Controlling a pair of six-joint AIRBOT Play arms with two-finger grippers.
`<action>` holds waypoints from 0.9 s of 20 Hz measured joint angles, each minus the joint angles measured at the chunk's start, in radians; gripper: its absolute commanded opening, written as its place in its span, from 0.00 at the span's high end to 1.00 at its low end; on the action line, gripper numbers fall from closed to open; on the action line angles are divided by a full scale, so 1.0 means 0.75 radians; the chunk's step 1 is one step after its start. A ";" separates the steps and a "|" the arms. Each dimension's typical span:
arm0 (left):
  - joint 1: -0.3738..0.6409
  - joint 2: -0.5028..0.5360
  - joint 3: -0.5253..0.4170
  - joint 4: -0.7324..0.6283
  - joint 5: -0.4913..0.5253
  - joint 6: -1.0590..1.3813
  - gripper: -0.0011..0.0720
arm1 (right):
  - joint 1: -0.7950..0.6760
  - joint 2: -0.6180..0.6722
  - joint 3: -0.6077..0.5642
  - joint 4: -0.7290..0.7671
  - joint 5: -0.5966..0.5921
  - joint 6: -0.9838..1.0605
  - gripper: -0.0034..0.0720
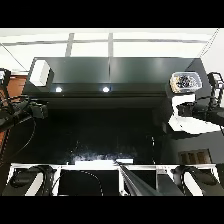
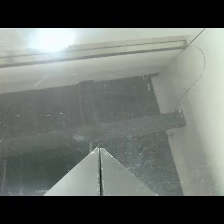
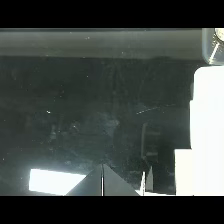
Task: Fold the box and place the chain.
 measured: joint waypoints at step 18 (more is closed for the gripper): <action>0.000 -0.001 0.000 -0.008 0.069 -0.001 0.95 | 0.000 0.000 0.001 0.014 -0.002 0.001 0.94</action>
